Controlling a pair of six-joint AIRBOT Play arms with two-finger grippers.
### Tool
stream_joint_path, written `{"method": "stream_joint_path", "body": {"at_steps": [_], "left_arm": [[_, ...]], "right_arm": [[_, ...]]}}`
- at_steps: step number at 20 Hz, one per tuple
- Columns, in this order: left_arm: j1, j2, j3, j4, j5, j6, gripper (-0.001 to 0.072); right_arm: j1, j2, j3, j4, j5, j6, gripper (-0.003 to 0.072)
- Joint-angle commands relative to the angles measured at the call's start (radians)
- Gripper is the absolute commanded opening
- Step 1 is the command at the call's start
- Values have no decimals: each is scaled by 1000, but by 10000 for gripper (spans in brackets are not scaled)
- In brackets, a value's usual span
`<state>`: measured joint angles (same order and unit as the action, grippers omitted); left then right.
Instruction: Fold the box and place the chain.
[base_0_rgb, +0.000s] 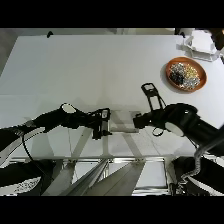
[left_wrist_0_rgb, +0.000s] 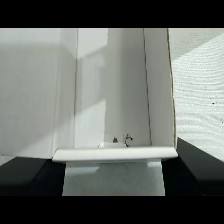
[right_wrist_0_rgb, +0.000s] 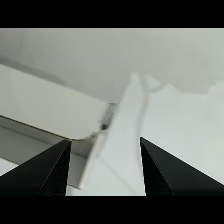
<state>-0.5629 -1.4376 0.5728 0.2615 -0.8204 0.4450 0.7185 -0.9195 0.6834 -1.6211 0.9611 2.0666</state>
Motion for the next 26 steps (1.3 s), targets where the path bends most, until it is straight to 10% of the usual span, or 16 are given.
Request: {"method": "stream_joint_path", "body": {"at_steps": [1,11,18,26], "left_arm": [[0,0,1,0,1,0,132],[0,0,1,1,-3,0,132],[0,0,1,0,-3,0,132],[0,0,1,1,-3,0,132]], "right_arm": [[-147,100,14,2,31,-167,485],[-845,-189,200,26,-243,-460,465],[-894,-586,406,85,-363,-436,463],[-894,-729,491,125,-409,-415,420]]}}
